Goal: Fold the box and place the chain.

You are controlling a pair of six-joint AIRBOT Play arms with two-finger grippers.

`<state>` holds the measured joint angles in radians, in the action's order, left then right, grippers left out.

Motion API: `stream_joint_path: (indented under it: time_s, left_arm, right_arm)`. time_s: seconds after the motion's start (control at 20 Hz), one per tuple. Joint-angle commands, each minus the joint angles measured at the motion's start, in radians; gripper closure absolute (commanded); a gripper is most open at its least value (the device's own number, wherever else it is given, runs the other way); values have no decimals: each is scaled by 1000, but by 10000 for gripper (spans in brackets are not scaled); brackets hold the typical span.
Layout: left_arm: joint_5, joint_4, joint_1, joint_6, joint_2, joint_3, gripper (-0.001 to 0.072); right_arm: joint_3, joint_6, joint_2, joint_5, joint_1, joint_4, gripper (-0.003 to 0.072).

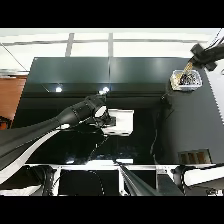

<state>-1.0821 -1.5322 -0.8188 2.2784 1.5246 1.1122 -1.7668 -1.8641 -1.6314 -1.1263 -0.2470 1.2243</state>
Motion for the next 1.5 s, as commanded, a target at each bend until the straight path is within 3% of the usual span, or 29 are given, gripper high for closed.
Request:
stream_joint_path:
  time_s: [0.0,0.2,0.55,0.8,1.1,1.45]
  left_arm:
    - [0,0,0,0,0,1,680]
    - [0,0,0,0,0,1,680]
    - [1,0,0,0,0,1,680]
    - [0,0,0,0,0,1,680]
    - [0,0,0,0,0,1,680]
    - [0,0,0,0,0,1,680]
  right_arm:
    - [-1,161,183,-28,-1,-52,671]
    - [-1,265,372,-133,0,-129,671]
    - [35,359,583,-345,0,-317,678]
    - [216,473,713,-351,0,-473,677]
    - [386,496,739,-363,42,-604,677]
    - [424,462,739,-335,244,-615,676]
